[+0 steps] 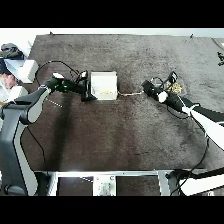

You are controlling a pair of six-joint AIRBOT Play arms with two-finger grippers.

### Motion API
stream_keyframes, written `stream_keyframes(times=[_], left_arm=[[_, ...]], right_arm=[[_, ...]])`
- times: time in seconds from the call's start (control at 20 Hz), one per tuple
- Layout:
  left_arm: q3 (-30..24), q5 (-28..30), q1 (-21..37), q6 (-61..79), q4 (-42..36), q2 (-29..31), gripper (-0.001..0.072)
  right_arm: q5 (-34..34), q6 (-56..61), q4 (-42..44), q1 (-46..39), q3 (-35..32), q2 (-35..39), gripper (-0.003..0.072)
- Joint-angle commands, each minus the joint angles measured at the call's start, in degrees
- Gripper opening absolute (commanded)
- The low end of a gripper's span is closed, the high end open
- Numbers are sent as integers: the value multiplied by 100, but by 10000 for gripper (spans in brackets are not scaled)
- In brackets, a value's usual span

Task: Fold the box and place the chain.

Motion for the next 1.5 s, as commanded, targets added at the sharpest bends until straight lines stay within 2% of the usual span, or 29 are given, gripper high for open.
stream_keyframes(times=[0.0, 0.15, 0.35, 0.6, 0.85, 1.0, 1.05, 1.1, 1.35, 1.45], left_arm=[[2, 0, 0, 0, 0, 2, 227], [2, 0, 0, 0, 2, 2, 227], [2, 0, 0, 0, 2, 2, 226], [2, 2, 0, 0, 2, 2, 226], [2, 2, 0, 0, 0, 2, 226], [2, 0, 0, 2, 0, 2, 227], [2, 0, 0, 0, 0, 2, 227], [2, 0, 0, 0, 0, 2, 226], [2, 0, 0, 0, 0, 2, 227], [2, 2, 0, 2, 0, 2, 226]], right_arm=[[22, -31, -286, 496, 92, 538, -12], [-251, -33, -590, 1246, 94, 1274, -12], [-1423, -31, -651, 2127, 197, 1845, -12], [-1443, -31, -979, 2717, 785, 1631, -12], [-1364, 125, -968, 2914, 828, 960, -12], [-1019, 293, -970, 3005, 828, 494, 3], [-737, 282, -973, 2975, 826, 420, 198], [-365, 269, -979, 2898, 826, 409, 320], [1167, 267, -2052, 2308, 763, 951, 319], [1373, 269, -2439, 2076, 367, 1493, 320]])
